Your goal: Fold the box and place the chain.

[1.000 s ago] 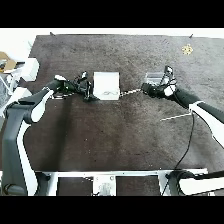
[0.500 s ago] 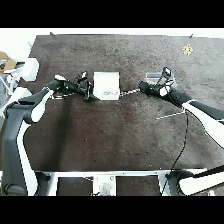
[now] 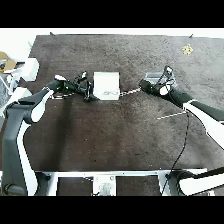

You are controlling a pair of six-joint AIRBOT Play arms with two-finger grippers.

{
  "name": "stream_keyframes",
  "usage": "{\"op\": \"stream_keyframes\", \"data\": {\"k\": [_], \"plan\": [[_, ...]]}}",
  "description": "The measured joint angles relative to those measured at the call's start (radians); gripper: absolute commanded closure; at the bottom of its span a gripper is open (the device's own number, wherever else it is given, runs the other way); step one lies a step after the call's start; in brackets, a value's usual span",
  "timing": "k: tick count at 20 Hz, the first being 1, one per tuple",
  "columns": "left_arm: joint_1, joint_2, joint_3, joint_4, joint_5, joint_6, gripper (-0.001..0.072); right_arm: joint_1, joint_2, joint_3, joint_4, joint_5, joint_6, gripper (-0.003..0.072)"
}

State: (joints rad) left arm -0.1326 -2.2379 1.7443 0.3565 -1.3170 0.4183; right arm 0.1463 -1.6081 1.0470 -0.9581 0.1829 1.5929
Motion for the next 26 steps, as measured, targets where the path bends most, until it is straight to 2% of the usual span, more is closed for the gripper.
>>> {"op": "stream_keyframes", "data": {"k": [4, 7, 11, 14, 17, 18, 19, 22, 26], "plan": [[0.0, 0.0, 0.0, 0.0, 0.0, 0.0, 0.0186, 0.068, 0.154, 0.0, -0.043, 0.014, -0.002, 0.0682], [0.0, 0.0, 0.0, 0.0, 0.0, 0.0, 0.0186, 0.152, 0.294, 0.015, -0.09, -0.032, -0.004, 0.0682], [0.0, 0.0, 0.0, 0.0, 0.0, 0.0, 0.0186, 0.268, 0.375, 0.092, -0.162, -0.087, -0.006, 0.0682], [0.0, 0.0, 0.0, 0.0, 0.0, 0.0, 0.0186, 0.336, 0.357, 0.129, -0.193, -0.098, -0.007, 0.0682], [0.0, 0.0, 0.0, 0.0, 0.0, 0.0, 0.0186, 0.391, 0.283, 0.143, -0.205, -0.079, -0.003, 0.0681], [0.0, 0.0, 0.0, 0.0, 0.0, 0.0, 0.0186, 0.404, 0.25, 0.145, -0.208, -0.058, 0.002, 0.0602], [0.0, 0.0, 0.0, 0.0, 0.0, 0.0, 0.0186, 0.414, 0.216, 0.147, -0.21, -0.036, 0.008, 0.042], [0.0, 0.0, 0.0, 0.0, 0.0, 0.0, 0.0186, 0.402, 0.134, 0.149, -0.238, 0.047, 0.016, 0.0412], [0.0, 0.0, 0.0, 0.0, 0.0, 0.0, 0.0186, 0.314, 0.117, 0.151, -0.275, 0.157, 0.023, 0.0412]]}}
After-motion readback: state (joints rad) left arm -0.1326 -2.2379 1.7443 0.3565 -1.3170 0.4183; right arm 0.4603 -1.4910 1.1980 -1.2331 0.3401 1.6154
